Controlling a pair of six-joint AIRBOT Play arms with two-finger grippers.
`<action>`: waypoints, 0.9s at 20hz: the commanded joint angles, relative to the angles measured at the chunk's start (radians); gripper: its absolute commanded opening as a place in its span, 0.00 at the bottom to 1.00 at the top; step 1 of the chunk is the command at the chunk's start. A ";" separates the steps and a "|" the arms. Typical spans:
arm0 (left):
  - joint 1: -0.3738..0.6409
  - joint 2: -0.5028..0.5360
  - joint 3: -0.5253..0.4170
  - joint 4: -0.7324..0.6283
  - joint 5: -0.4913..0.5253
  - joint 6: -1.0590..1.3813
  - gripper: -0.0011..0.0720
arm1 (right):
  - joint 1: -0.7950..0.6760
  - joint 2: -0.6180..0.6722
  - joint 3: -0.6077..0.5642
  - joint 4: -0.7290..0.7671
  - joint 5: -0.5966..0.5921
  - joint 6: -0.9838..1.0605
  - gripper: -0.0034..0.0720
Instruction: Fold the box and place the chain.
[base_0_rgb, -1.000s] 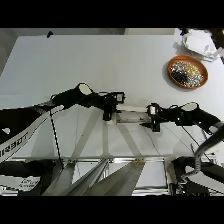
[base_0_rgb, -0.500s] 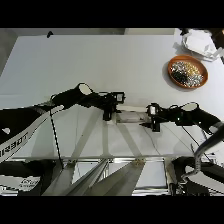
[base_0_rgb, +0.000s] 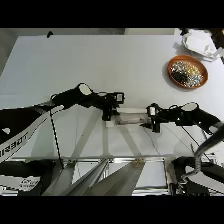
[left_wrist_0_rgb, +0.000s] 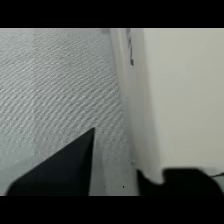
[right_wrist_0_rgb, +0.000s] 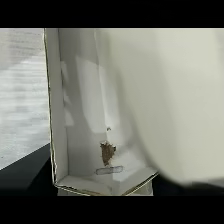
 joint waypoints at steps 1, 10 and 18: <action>0.013 0.024 0.001 0.000 -0.015 -0.053 0.60 | 0.000 0.000 0.000 0.005 -0.004 0.005 0.58; 0.149 0.191 0.001 0.200 -0.097 -0.244 0.62 | 0.000 0.000 0.000 0.005 -0.005 0.005 0.58; 0.083 0.315 0.000 0.228 -0.437 -0.462 0.02 | 0.000 0.000 0.000 0.005 -0.004 0.005 0.58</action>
